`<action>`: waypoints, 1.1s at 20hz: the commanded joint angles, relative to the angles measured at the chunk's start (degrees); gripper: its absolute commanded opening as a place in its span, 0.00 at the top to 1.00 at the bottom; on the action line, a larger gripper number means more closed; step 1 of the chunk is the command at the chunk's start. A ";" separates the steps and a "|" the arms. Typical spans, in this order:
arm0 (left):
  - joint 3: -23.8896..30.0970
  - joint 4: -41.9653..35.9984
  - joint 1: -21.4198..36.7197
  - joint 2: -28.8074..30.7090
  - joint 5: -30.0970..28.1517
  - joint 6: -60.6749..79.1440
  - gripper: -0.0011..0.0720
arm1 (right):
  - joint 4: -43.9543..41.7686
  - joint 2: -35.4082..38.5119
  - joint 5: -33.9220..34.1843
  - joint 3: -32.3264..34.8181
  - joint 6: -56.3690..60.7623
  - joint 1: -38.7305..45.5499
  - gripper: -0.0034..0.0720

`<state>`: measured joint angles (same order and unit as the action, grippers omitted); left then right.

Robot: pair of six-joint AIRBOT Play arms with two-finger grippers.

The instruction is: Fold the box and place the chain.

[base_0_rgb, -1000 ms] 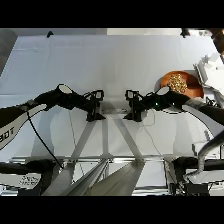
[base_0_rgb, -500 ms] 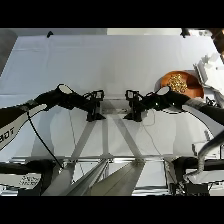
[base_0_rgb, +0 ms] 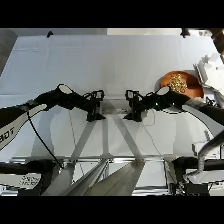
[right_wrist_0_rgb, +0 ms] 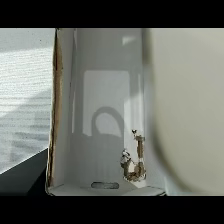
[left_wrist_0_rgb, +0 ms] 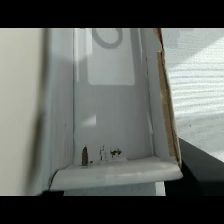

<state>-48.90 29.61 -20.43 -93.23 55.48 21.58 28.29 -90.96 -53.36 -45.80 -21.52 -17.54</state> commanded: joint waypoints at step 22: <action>0.02 0.00 -0.02 -0.04 0.00 0.00 0.43 | 21.99 19.85 -7.56 0.02 18.82 5.49 0.79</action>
<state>-48.90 29.56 -20.47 -93.32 55.40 21.54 47.64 -75.16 -56.77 -45.74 -8.56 -12.34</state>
